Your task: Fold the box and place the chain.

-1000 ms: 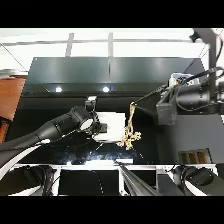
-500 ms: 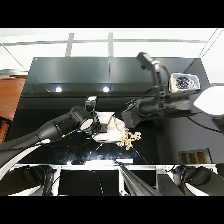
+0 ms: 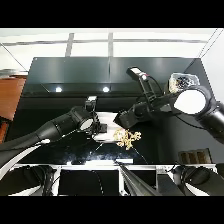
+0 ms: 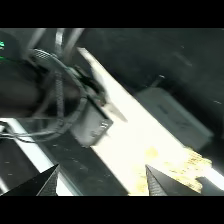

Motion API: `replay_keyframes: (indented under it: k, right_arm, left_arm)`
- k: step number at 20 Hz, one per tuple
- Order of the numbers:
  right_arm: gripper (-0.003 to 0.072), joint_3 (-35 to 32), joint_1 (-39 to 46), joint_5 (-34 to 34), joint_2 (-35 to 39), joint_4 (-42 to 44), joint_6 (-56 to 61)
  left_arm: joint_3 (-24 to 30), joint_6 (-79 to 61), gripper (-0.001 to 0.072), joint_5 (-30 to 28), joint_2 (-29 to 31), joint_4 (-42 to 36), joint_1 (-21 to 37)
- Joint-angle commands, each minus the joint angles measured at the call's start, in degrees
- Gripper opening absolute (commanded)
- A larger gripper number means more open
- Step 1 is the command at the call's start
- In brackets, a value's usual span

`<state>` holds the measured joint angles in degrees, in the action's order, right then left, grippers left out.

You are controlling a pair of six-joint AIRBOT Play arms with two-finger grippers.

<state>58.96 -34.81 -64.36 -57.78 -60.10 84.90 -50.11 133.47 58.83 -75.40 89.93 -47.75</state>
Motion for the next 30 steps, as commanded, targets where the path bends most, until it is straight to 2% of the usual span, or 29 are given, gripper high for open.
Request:
replay_keyframes:
  k: [1,4,5,6,10,13,16,18,24,30]
  right_arm:
    - [0.0593,-0.2,5.6,-5.0,2.6,-6.0,0.2]
    - [0.0601,-3.1,11.7,-10.2,5.3,-17.5,-3.4]
    - [0.0696,-5.9,12.6,-10.7,5.4,-18.7,-6.1]
    - [0.0696,-9.6,12.9,-9.0,5.4,-18.6,-8.7]
    - [0.0695,-25.8,8.7,7.7,5.4,-9.1,-28.5]
    - [0.0695,-31.3,1.8,15.5,5.3,-5.6,-46.3]
    - [0.0694,-32.6,-1.4,20.6,3.8,-0.2,-50.1]
    - [0.0694,-32.6,-2.1,22.4,3.5,0.3,-53.0]
    - [0.0692,-33.0,-3.7,22.3,0.7,5.7,-58.3]
    - [0.0687,-33.0,-4.7,24.6,-2.3,5.6,-60.2]
  left_arm:
    - [0.0,0.0,0.0027,0.2,0.0,0.0,0.0]
    - [0.0,0.0,0.0027,0.2,0.0,0.0,0.0]
    - [0.0,0.0,0.0027,0.3,0.0,0.0,0.0]
    - [0.0,0.0,0.0027,0.4,0.0,0.0,0.0]
    - [0.0,0.0,0.0027,0.4,0.0,0.0,0.0]
    - [0.0,0.0,0.0027,0.4,0.0,-0.4,0.0]
    - [0.0,0.0,0.0027,0.5,0.0,-0.4,0.0]
    - [0.0,0.0,0.0027,0.5,0.0,-0.4,0.0]
    - [0.0,0.0,0.0027,0.5,0.0,-0.4,0.0]
    - [0.0,0.0,0.0027,0.9,0.0,-0.4,0.0]
